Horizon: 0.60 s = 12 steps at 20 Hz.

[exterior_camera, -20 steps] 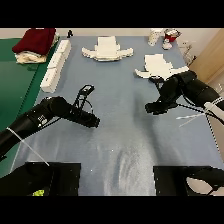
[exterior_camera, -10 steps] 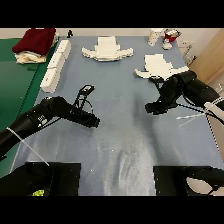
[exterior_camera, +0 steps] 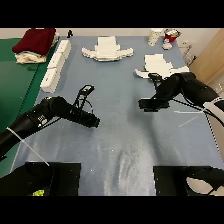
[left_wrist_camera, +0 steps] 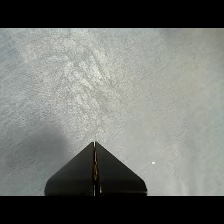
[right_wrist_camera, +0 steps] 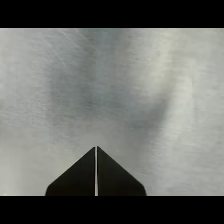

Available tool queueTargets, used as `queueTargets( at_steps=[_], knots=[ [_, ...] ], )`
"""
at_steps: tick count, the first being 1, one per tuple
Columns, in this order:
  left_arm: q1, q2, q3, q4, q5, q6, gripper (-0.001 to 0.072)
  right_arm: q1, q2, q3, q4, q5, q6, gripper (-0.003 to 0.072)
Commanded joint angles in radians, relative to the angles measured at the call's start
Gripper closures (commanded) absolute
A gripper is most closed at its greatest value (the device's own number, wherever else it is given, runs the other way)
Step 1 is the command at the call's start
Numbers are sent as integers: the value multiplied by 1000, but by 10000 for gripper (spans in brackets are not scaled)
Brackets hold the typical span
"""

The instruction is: Fold the box.

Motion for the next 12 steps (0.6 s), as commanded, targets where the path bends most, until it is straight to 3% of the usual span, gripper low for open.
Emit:
queueTargets(
  at_steps=[1, 2, 3, 5, 9, 12],
  knots=[
    [1, 1, 0, 0, 0, 0, 696, -50, -33, 46, -47, 56, 21, 664],
    [1, 1, 0, 0, 1, 0, 696, -104, -63, 97, -86, 49, 21, 598],
    [1, 1, 0, 0, 1, 0, 696, -179, -106, 167, -106, 45, 20, 454],
    [1, 1, 0, 0, 0, 0, 696, -343, -211, 320, -106, 45, -16, 385],
    [0, 1, 0, 0, 1, 0, 696, -591, -456, 648, -48, 42, -72, 383],
    [0, 1, 0, 0, 1, 0, 696, -668, -599, 829, 41, 42, -106, 383]
  ],
)
